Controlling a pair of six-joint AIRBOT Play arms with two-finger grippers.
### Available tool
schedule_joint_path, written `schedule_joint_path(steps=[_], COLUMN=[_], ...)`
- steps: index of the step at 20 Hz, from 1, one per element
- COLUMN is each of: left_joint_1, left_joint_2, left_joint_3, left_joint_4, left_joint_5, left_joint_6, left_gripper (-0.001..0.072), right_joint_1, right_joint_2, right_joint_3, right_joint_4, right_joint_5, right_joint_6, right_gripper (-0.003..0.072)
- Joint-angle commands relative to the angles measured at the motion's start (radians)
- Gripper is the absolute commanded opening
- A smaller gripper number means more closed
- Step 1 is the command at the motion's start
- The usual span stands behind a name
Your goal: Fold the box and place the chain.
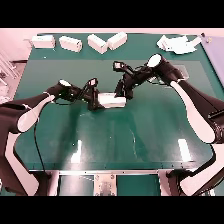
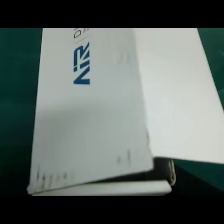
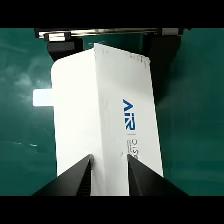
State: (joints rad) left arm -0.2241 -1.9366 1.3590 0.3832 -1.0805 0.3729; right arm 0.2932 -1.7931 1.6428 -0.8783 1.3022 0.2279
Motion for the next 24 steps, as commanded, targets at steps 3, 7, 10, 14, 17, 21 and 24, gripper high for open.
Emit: schedule_joint_path(steps=[3,7,10,14,17,21,24], left_joint_1=[0.000,-0.001,0.000,0.000,0.000,0.000,0.000], left_joint_2=[0.000,0.000,0.000,0.000,0.000,0.000,0.000], left_joint_3=[0.001,0.001,0.001,0.001,0.001,0.001,0.001], left_joint_4=[0.001,0.001,0.001,0.001,0.001,0.001,0.001], left_joint_5=[-0.001,-0.002,-0.001,-0.001,-0.001,-0.001,-0.001], left_joint_6=[0.002,0.002,0.002,0.002,0.002,0.001,0.002], left_gripper=[0.0635,0.0634,0.0634,0.0635,0.0635,0.0634,0.0634], right_joint_1=[0.000,0.002,0.007,0.008,0.008,0.008,0.010], right_joint_2=[-0.001,-0.001,-0.001,-0.001,-0.001,-0.001,-0.005], right_joint_3=[0.006,0.006,0.006,0.006,0.006,0.006,0.005], right_joint_4=[-0.010,-0.013,-0.016,-0.016,-0.014,-0.001,0.005], right_joint_5=[-0.014,-0.048,-0.067,-0.083,-0.083,-0.089,-0.095], right_joint_6=[-0.002,-0.002,-0.002,-0.001,-0.001,-0.001,-0.001], right_gripper=[0.0231,0.0231,0.0231,0.0231,0.0231,0.0231,0.0231])
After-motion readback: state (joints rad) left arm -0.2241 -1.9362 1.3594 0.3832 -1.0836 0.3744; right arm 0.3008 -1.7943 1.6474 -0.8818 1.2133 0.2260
